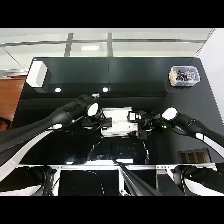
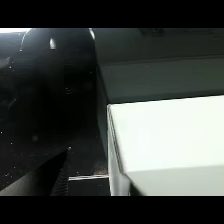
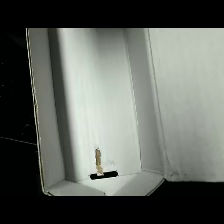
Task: Fold the box and place the chain.
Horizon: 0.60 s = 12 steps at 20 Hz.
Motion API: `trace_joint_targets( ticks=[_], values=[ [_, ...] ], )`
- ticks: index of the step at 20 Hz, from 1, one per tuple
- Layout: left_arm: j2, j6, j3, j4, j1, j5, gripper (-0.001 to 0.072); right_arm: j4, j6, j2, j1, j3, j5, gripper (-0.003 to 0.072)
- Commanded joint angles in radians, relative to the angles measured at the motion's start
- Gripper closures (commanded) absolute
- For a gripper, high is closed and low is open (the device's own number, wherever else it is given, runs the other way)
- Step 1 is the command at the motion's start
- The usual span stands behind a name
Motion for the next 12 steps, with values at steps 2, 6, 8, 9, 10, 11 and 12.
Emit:
trace_joint_targets(
  ticks=[2, 6, 8, 9, 10, 11, 12],
  values=[
    [-0.021, -0.047, 0.016, 0.002, -0.006, -0.018, 0.0303, 0.0, 0.0, 0.0, 0.001, -0.001, 0.0, 0.0213],
    [-0.038, -0.058, 0.039, 0.016, -0.013, -0.03, 0.0303, 0.0, 0.0, 0.0, 0.001, -0.001, 0.0, 0.0213],
    [-0.046, -0.064, 0.055, 0.014, -0.02, -0.036, 0.0303, 0.0, 0.0, 0.0, 0.001, -0.001, 0.0, 0.0213],
    [-0.047, -0.069, 0.061, 0.015, -0.026, -0.03, 0.0304, 0.0, 0.0, 0.0, 0.001, -0.001, 0.0, 0.0213],
    [-0.05, -0.07, 0.068, 0.019, -0.029, -0.026, 0.0305, 0.0, 0.0, 0.0, 0.001, -0.001, 0.0, 0.0213],
    [-0.053, -0.076, 0.071, 0.02, -0.032, -0.027, 0.039, 0.0, 0.0, 0.0, 0.001, -0.001, 0.0, 0.0213],
    [-0.056, -0.076, 0.071, 0.018, -0.034, -0.026, 0.0512, 0.0, 0.0, 0.0, 0.001, -0.001, 0.0, 0.0213]
  ],
)
